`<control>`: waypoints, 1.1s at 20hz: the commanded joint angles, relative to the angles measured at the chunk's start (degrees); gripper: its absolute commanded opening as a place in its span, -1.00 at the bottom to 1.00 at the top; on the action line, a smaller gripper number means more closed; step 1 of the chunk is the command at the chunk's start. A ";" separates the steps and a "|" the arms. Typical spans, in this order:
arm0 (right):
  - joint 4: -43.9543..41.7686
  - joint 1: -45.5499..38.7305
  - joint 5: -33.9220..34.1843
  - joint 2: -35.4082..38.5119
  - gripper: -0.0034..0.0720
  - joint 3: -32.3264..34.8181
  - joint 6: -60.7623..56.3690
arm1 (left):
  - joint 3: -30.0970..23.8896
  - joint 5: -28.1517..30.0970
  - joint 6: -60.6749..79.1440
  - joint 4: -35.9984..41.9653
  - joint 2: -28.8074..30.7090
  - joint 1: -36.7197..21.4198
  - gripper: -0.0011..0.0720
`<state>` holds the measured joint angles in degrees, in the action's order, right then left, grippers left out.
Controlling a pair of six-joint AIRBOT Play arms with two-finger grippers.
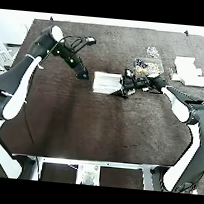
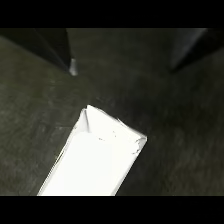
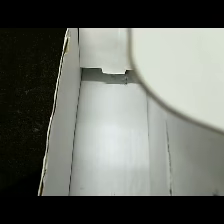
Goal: Fold the box and place the chain.
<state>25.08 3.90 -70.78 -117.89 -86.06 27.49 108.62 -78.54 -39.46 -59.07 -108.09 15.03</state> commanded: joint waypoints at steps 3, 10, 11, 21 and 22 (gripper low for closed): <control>-0.02 -0.04 -0.02 -0.02 0.63 -0.02 0.02 | -14.67 16.52 35.32 11.76 0.04 -1.75 1.00; -0.02 -0.04 -0.02 -0.02 0.63 -0.02 0.00 | -20.61 20.39 51.12 22.56 -2.16 -1.92 1.00; -0.02 -0.04 -0.02 -0.02 0.63 -0.02 0.00 | -20.61 20.20 52.15 24.09 -2.54 -1.92 1.00; -0.02 -0.04 -0.02 -0.02 0.63 -0.02 0.02 | -20.61 18.91 55.01 26.99 -3.52 -1.92 1.00; -0.02 -0.04 -0.02 -0.02 0.63 -0.02 0.00 | -20.61 18.67 55.01 26.99 -3.52 -1.92 1.00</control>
<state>25.10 3.88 -70.78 -117.89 -86.06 27.51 88.03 -59.24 14.83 -32.56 -111.53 13.10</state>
